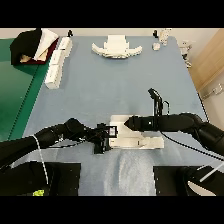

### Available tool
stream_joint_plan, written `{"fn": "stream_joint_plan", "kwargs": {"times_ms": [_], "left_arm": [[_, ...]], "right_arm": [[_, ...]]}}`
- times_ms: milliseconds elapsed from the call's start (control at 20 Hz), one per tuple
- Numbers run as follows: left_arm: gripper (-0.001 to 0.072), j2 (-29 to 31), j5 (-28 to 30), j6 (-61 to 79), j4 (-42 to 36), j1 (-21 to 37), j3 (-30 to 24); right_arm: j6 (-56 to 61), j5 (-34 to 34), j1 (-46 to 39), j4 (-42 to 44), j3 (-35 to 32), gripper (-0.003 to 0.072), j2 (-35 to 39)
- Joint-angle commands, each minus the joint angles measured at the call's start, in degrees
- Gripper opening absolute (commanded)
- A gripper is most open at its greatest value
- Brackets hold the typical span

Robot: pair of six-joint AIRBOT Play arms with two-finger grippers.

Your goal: Fold the box.

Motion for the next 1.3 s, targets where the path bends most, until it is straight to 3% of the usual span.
{"fn": "stream_joint_plan", "kwargs": {"times_ms": [0,250,600,850,1150,1200,1250], "left_arm": [[0.0463,0.07,-0.02,0.11,0.02,0.00,0.02],[0.0463,0.07,0.00,0.11,0.02,0.00,0.02],[0.0463,0.07,0.00,0.11,0.02,0.00,0.02],[0.0463,0.07,0.00,0.11,0.02,0.00,0.02],[0.0463,0.07,0.00,0.11,0.02,0.00,0.02],[0.0463,0.07,0.00,0.11,0.02,0.00,0.02],[0.0463,0.07,0.00,0.11,0.02,0.00,0.02]], "right_arm": [[0.37,3.23,-1.20,-2.32,0.48,0.0202,-5.53],[-3.08,2.99,-1.11,-2.14,0.48,0.0201,-12.96],[-6.71,2.69,-1.09,-2.14,1.64,0.0201,-12.72],[-17.16,-2.75,-1.16,-2.60,3.10,0.0202,-4.26],[-29.75,-23.67,-1.11,-8.07,3.13,0.0203,11.65],[-29.75,-27.15,-1.11,-11.06,2.91,0.0267,13.53],[-29.90,-29.75,-1.11,-14.19,2.38,0.0445,14.73]]}}
